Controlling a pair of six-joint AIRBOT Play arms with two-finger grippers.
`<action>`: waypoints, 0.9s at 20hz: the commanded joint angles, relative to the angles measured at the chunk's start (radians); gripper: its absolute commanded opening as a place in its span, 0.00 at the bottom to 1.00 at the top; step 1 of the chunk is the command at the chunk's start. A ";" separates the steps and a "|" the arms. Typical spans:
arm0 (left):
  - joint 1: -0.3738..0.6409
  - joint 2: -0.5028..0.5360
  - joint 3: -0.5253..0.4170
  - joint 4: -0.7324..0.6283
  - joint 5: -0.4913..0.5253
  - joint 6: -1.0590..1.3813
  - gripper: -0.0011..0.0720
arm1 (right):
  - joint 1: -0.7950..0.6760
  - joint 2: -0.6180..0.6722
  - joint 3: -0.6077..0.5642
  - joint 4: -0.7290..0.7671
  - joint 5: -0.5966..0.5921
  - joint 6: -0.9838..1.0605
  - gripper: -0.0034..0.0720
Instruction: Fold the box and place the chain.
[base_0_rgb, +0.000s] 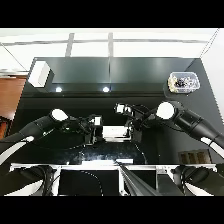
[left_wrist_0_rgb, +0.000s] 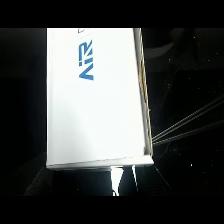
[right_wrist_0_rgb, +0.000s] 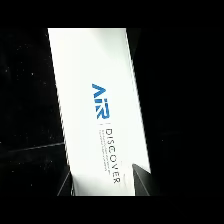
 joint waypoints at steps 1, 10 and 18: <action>0.000 -0.001 0.000 0.000 0.002 0.000 0.65 | 0.001 0.000 0.000 -0.010 -0.005 0.002 0.59; 0.000 -0.001 0.000 0.000 0.002 0.000 0.65 | 0.000 0.000 0.000 -0.018 -0.006 0.003 0.52; 0.000 -0.001 0.000 0.000 0.002 0.000 0.65 | 0.001 0.000 0.000 -0.021 0.015 0.003 0.46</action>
